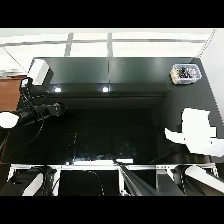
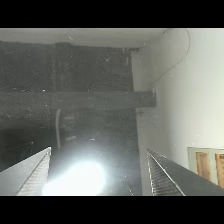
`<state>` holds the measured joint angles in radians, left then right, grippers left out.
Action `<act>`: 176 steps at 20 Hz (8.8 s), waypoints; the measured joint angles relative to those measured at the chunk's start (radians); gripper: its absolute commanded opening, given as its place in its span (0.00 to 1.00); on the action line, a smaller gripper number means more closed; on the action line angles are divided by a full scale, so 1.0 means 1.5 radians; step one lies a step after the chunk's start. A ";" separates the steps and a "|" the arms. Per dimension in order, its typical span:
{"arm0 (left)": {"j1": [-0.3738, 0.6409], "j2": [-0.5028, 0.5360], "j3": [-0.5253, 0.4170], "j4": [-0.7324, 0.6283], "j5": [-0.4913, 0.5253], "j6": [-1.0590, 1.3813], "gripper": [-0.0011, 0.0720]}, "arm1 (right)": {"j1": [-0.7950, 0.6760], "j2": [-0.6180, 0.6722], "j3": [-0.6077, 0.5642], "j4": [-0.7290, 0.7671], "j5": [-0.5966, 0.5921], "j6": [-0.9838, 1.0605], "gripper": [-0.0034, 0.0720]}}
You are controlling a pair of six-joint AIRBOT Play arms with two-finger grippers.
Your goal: Fold the box and place the chain.
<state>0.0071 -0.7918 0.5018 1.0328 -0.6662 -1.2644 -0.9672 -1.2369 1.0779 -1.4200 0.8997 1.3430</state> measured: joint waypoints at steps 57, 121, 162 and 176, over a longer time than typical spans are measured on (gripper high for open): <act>-0.154 -0.627 0.407 -0.360 -0.429 0.184 0.83 | 0.782 0.134 -0.448 0.639 -0.188 -0.389 0.06; -0.300 -0.466 0.299 -0.148 -0.156 0.786 0.05 | 0.869 0.151 -0.297 0.279 -0.013 -0.622 0.97; -0.301 -0.475 0.315 -0.123 -0.173 0.809 0.05 | 0.890 -0.070 -0.271 0.604 -0.083 -1.089 0.92; -0.301 -0.475 0.315 -0.121 -0.172 0.811 0.05 | 0.910 -0.096 -0.264 0.556 -0.110 -1.050 0.92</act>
<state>-0.4438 -1.5036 0.9749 0.8516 -0.9241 -0.0486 0.3985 -1.3808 0.6819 -0.5854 0.7345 -0.2321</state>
